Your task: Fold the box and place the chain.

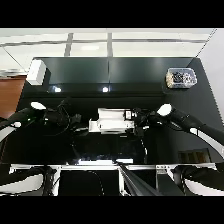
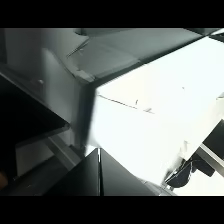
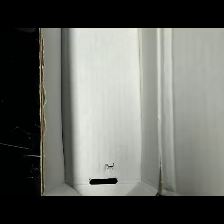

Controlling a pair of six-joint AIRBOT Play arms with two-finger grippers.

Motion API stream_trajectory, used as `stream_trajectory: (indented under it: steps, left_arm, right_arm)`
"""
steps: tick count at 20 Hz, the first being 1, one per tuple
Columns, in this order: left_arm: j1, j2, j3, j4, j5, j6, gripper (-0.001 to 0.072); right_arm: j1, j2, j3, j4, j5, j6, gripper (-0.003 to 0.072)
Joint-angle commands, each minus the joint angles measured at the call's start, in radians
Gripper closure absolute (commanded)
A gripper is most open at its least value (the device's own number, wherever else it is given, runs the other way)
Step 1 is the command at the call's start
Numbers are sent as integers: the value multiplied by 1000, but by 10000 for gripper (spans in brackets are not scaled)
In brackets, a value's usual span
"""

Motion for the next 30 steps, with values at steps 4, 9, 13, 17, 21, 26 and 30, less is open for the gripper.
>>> stream_trajectory:
  steps: [4,9,13,17,21,26,30]
  left_arm:
    - [-10,-3,2,-4,6,29,684]
    - [33,-3,2,49,42,29,685]
    - [29,-4,1,68,119,19,686]
    - [-39,-4,1,61,131,25,685]
    - [-107,-3,2,-52,129,139,685]
    - [-69,6,19,-131,53,204,684]
    - [-66,7,59,-131,30,208,271]
  right_arm:
    - [1,0,0,0,0,0,395]
    - [1,0,0,0,0,0,395]
    - [1,0,0,0,0,0,395]
    - [1,0,0,0,0,0,395]
    - [1,0,0,0,0,0,395]
    - [1,0,0,0,0,0,395]
    - [1,0,0,0,0,0,395]
